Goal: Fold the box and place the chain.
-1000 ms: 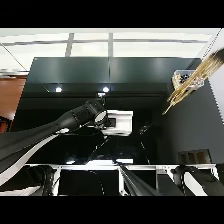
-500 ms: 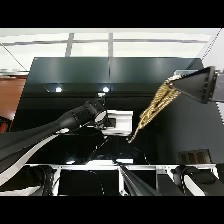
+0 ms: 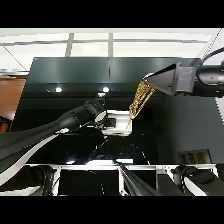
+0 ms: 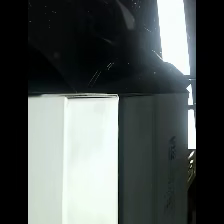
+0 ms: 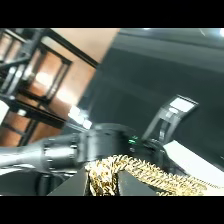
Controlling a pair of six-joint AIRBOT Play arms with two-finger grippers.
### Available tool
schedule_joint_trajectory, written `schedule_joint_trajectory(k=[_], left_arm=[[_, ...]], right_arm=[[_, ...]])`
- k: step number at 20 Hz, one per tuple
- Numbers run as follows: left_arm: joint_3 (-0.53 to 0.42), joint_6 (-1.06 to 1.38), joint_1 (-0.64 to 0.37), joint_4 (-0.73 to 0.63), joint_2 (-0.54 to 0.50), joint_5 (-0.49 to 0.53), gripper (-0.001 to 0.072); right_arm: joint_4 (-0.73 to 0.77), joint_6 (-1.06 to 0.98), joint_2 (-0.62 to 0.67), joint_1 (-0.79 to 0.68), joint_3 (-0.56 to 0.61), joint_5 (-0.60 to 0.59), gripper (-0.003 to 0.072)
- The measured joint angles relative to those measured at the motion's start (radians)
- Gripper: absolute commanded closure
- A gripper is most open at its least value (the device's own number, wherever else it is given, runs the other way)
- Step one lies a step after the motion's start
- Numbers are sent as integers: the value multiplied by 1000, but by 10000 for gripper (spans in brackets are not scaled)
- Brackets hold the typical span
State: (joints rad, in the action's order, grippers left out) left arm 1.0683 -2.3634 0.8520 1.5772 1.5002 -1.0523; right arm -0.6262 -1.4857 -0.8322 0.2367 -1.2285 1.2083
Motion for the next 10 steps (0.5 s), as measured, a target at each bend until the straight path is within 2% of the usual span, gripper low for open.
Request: schedule_joint_trajectory(k=[10], left_arm=[[0,0,0,0,0,-3,683]], right_arm=[[-5,-10,-21,68,163,-58,676]])
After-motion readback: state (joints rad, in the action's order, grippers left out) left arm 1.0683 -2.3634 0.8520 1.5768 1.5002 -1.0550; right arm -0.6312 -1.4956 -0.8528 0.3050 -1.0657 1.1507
